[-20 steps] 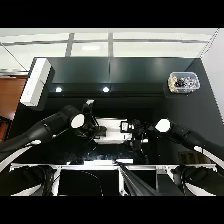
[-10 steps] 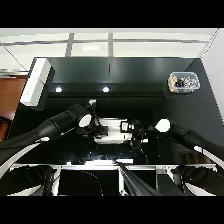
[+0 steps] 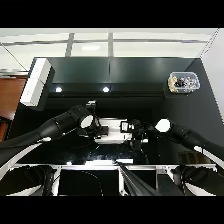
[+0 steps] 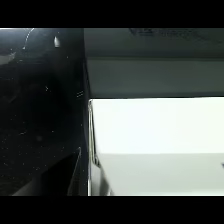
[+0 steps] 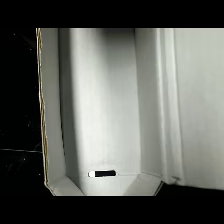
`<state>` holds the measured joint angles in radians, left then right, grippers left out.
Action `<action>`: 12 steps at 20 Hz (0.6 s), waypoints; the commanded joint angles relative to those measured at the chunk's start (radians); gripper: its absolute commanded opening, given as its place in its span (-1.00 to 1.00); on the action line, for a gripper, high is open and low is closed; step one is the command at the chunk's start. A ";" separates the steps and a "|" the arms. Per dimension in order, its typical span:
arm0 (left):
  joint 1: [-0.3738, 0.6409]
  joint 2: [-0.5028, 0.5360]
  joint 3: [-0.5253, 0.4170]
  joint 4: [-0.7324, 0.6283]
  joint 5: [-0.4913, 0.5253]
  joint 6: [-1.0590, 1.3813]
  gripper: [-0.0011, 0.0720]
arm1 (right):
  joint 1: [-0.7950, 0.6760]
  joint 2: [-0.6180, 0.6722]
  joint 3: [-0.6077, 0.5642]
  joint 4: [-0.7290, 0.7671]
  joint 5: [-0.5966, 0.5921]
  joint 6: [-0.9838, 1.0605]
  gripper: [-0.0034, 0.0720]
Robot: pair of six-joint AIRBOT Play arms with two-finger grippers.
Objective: Fold the box and place the chain.
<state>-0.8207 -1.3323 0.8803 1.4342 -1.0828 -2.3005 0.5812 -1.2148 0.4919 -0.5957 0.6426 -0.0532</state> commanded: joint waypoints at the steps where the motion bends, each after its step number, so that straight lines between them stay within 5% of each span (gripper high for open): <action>1: -0.001 -0.015 0.011 0.000 -0.004 -0.004 -0.22 | 0.000 0.000 0.000 0.000 0.000 0.000 -0.37; 8: -0.002 -0.058 0.050 0.004 -0.055 -0.004 -0.22 | 0.000 0.000 0.000 0.000 0.000 0.000 -0.37; 10: -0.013 -0.066 0.050 0.003 -0.054 -0.004 -0.51 | 0.000 0.000 0.000 0.000 0.000 0.000 -0.37; 12: -0.024 -0.066 0.055 0.023 -0.053 -0.004 -0.52 | 0.000 0.000 0.000 0.000 0.001 0.000 -0.37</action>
<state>-0.8333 -1.3914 0.9283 1.4406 -1.1332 -2.3039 0.5812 -1.2148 0.4919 -0.5957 0.6430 -0.0536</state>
